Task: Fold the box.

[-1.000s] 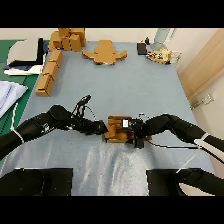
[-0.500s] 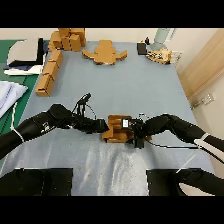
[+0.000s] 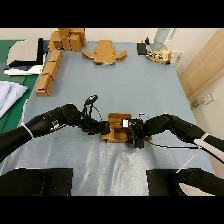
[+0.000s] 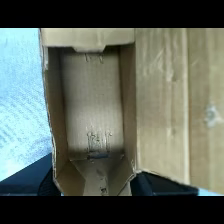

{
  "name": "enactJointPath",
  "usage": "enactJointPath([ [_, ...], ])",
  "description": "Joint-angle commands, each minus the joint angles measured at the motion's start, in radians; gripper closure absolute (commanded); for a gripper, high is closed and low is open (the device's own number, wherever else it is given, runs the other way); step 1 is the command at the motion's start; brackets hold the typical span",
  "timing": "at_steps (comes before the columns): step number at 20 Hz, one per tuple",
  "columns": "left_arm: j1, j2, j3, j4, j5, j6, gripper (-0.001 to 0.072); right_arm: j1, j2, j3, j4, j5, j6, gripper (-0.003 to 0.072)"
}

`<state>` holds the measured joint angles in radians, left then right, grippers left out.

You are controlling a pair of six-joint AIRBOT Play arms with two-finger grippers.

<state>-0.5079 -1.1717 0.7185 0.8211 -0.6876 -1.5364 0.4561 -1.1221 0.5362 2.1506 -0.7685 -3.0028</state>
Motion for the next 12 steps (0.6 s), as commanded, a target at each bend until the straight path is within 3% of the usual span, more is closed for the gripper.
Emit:
enactJointPath([
  [1,-0.054,-0.020,0.040,0.171,-0.015,-0.167,0.0210,0.000,0.000,0.000,0.000,0.000,0.000,0.0188],
  [12,-0.111,-0.051,0.138,0.288,-0.120,-0.328,0.0210,0.000,0.000,0.000,0.000,0.000,0.000,0.0187],
])
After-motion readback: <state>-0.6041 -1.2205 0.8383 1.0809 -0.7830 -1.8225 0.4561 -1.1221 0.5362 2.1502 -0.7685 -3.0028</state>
